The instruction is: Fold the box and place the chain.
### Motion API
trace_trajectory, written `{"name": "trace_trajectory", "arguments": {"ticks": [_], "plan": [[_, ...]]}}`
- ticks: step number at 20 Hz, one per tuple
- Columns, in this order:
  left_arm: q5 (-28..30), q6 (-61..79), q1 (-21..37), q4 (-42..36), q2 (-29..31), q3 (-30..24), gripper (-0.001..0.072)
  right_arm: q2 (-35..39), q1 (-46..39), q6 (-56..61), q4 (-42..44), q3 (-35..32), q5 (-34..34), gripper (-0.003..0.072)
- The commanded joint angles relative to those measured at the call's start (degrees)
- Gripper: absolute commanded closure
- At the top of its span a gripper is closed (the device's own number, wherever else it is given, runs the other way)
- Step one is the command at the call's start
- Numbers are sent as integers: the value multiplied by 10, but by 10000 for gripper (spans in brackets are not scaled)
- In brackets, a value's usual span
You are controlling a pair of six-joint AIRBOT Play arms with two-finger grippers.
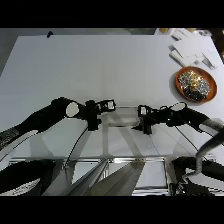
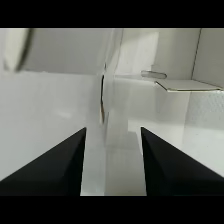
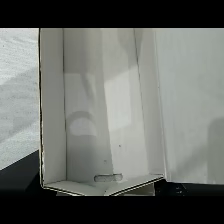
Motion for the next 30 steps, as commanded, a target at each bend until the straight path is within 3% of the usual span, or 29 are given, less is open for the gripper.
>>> {"name": "trace_trajectory", "arguments": {"ticks": [1, 6, 10, 16, 17, 19, 25, 28, 29, 30], "plan": [[25, 78, 2, -31, 0, -1, 315, 0, 0, 0, 0, 0, 0, 389], [16, 87, 1, -33, -1, -2, 331, 0, 0, 0, 0, 0, 0, 389], [-29, 143, 1, -64, -2, -7, 333, 0, 0, 0, 0, 0, 0, 389], [23, 166, -3, -92, -4, -12, 333, 0, 0, 0, 0, 0, 0, 389], [20, 170, -7, -99, -8, -12, 355, 0, 0, 0, 0, 0, 0, 389], [9, 177, -14, -109, -20, -13, 466, 0, 0, 0, 0, 0, 0, 389], [53, 204, -28, -130, -33, -13, 466, 0, 0, 0, 0, 0, 0, 389], [74, 203, -28, -134, -33, -12, 528, 0, 0, 0, 0, 0, 0, 389], [71, 201, -29, -140, -33, -13, 584, 0, 0, 0, 0, 0, 0, 389], [70, 201, -32, -149, -33, -13, 580, 0, 0, 0, 0, 0, 0, 389]]}}
